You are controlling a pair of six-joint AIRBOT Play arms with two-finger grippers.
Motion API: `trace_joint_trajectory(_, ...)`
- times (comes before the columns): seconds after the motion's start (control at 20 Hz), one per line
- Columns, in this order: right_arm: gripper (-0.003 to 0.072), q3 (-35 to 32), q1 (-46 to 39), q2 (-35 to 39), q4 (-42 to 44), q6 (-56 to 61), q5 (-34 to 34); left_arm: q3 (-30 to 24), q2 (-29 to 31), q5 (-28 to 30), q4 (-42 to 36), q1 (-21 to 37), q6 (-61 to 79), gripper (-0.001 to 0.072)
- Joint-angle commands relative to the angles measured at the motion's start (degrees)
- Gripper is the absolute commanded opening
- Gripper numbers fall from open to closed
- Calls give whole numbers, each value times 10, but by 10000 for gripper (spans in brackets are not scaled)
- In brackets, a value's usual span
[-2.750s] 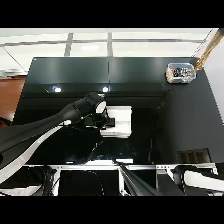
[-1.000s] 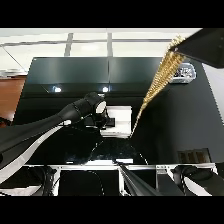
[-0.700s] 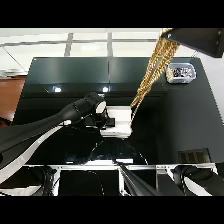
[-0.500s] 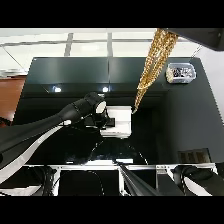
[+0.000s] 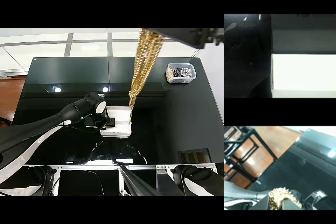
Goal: Fold the box and place the chain.
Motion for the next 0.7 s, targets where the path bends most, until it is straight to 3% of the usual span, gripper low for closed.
trace_joint_trajectory(0.0,12,0,21,-17,-3,-1,-9,0,0,0,0,0,0,27)
trace_joint_trajectory(0.2,13,-1,21,-30,-6,-1,7,0,0,0,0,0,0,27)
trace_joint_trajectory(0.4,13,-17,21,-30,-45,0,67,0,0,0,0,0,0,27)
trace_joint_trajectory(0.55,13,-87,24,-30,-50,0,84,0,0,0,0,0,0,27)
trace_joint_trajectory(0.65,13,-152,40,-30,-50,0,61,0,0,0,0,0,0,27)
